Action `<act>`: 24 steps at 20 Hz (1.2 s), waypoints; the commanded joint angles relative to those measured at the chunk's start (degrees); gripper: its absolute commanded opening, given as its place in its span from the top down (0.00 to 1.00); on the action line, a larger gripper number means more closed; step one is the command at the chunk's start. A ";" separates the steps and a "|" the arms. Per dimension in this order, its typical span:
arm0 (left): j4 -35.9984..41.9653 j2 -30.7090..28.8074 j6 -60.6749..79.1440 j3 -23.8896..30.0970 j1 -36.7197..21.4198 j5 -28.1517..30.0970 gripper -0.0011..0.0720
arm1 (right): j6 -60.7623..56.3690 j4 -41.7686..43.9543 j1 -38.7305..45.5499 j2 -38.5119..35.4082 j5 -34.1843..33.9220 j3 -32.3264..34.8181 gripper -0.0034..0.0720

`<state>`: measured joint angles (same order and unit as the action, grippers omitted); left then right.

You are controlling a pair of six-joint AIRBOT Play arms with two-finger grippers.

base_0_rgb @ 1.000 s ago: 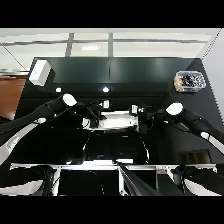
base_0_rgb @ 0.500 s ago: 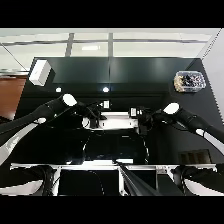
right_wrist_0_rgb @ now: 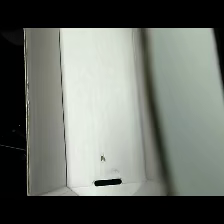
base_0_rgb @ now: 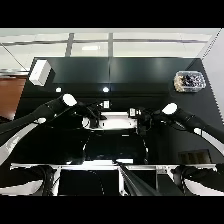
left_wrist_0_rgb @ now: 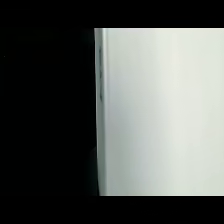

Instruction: Fold the box and place the chain.

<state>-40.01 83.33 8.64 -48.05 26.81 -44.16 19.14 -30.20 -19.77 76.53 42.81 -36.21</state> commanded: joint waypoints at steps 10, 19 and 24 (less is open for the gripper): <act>-0.02 0.02 -0.02 0.04 -0.02 0.00 0.95 | -2.05 -1.36 -0.63 0.15 -1.53 0.04 0.02; -0.02 0.02 -0.02 0.04 -0.02 0.02 0.95 | -3.08 -3.43 -1.44 0.28 -1.73 0.04 0.06; 0.00 0.02 -0.04 0.04 -0.02 0.02 0.95 | -3.08 -3.43 -1.44 0.28 -1.73 0.04 0.34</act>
